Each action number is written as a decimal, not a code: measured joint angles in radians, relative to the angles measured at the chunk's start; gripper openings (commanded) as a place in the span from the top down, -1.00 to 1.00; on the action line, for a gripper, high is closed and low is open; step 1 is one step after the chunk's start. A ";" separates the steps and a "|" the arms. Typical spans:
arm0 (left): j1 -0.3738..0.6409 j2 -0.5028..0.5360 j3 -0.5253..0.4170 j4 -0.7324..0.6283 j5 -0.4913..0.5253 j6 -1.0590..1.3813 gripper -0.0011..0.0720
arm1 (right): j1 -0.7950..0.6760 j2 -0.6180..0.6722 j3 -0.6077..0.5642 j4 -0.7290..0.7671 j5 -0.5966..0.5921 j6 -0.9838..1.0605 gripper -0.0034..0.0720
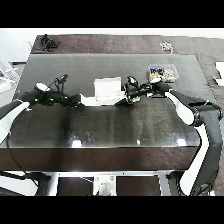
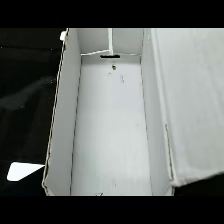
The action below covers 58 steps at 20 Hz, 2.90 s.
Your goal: Fold the box and place the chain.
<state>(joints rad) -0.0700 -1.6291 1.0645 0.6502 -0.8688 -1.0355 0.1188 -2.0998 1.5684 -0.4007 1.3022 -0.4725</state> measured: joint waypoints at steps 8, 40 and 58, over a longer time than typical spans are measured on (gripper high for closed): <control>-0.039 -0.032 0.002 -0.084 0.046 0.034 0.92 | 0.000 0.000 0.000 0.000 0.000 0.000 -0.65; -0.044 -0.038 0.089 -0.291 -0.096 0.147 0.13 | 0.000 0.000 0.000 0.000 0.000 0.000 -0.65; -0.121 -0.038 0.227 -0.048 -0.121 -0.277 0.13 | 0.000 0.000 0.000 0.000 0.000 0.000 -0.65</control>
<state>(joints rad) -0.1909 -1.6669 1.2915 0.6022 -0.9901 -1.3128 0.1188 -2.0998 1.5684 -0.4004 1.3018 -0.4725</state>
